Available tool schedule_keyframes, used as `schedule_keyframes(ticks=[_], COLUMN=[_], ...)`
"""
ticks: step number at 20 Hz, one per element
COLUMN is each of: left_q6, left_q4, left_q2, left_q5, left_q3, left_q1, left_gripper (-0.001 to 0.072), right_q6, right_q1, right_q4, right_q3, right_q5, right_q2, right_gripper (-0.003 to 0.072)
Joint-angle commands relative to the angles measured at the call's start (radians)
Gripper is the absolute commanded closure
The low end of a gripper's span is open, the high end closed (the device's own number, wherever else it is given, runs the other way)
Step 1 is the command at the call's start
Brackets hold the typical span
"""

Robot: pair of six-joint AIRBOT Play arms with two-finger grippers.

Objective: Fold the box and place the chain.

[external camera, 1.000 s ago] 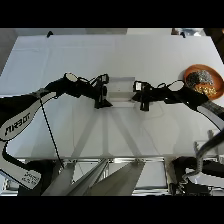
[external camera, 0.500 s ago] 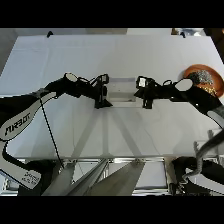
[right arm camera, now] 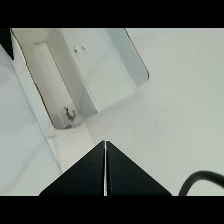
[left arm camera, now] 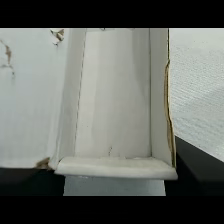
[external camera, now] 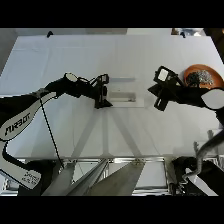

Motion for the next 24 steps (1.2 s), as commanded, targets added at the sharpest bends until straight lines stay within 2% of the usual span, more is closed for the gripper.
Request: schedule_keyframes(ticks=[1,3,6,10,14,17,20,24], left_q6=[0.0,0.0,0.0,0.0,0.0,0.0,0.0,0.0], left_q4=[0.0,0.0,0.0,0.0,0.0,0.0,0.0,0.0], left_q2=[0.0,0.0,0.0,0.0,0.0,0.0,0.0,0.0], left_q5=[0.0,0.0,0.0,0.0,0.0,0.0,0.0,0.0], left_q3=[0.0,0.0,0.0,0.0,0.0,0.0,0.0,0.0], left_q1=[0.0,0.0,0.0,0.0,0.0,0.0,0.0,0.0], left_gripper=[0.0451,0.0451,0.0451,0.0451,0.0451,0.0451,0.0451,0.0451], right_q6=[0.362,0.531,0.594,0.564,0.355,0.266,0.234,0.148], right_q1=[-0.09,-0.192,-0.322,-0.386,-0.37,-0.345,-0.342,-0.342], right_q4=[-0.095,-0.093,-0.042,0.149,0.429,0.566,0.629,0.705], right_q3=[-0.117,-0.172,-0.178,-0.177,-0.175,-0.175,-0.174,-0.174], right_q5=[0.004,0.022,0.071,0.082,0.082,0.022,-0.045,0.017], right_q2=[0.068,0.039,-0.056,-0.269,-0.434,-0.452,-0.452,-0.452], right_gripper=[0.0678,0.0679,0.0681,0.0682,0.0682,0.0682,0.0683,0.0683])
